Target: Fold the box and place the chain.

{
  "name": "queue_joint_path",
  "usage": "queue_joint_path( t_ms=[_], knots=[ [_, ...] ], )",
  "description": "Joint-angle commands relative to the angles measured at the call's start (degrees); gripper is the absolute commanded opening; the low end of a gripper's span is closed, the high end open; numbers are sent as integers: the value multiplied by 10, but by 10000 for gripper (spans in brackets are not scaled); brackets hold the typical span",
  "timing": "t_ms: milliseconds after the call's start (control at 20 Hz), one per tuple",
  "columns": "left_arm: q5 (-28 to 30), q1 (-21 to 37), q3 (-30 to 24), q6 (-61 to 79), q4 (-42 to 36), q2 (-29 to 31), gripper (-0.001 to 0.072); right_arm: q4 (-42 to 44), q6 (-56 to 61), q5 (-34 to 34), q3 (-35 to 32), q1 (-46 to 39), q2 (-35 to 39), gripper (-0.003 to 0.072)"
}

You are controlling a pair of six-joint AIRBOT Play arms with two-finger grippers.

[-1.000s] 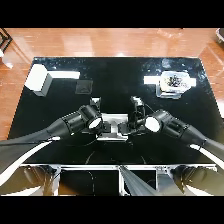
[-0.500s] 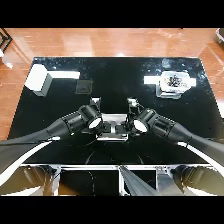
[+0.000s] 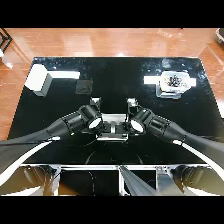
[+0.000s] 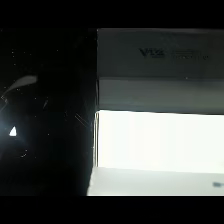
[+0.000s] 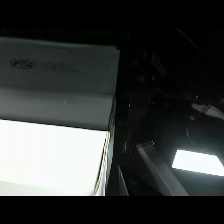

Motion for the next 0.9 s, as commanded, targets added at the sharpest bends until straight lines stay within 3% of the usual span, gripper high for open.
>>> queue_joint_path(
  t_ms=[0,450,500,550,700,850],
  knots=[
    [0,0,0,0,0,0,18,-4,6,-8,1,0,-9,230],
    [0,0,0,0,0,0,18,-3,10,-10,1,0,-16,228],
    [0,0,0,0,0,0,17,-3,12,-10,1,0,-16,198],
    [0,0,0,0,0,0,18,-3,11,-12,1,0,-16,79],
    [0,0,0,0,0,0,18,11,12,-28,1,1,-16,25],
    [0,0,0,0,0,0,18,12,19,-30,1,1,-16,24]
  ],
)
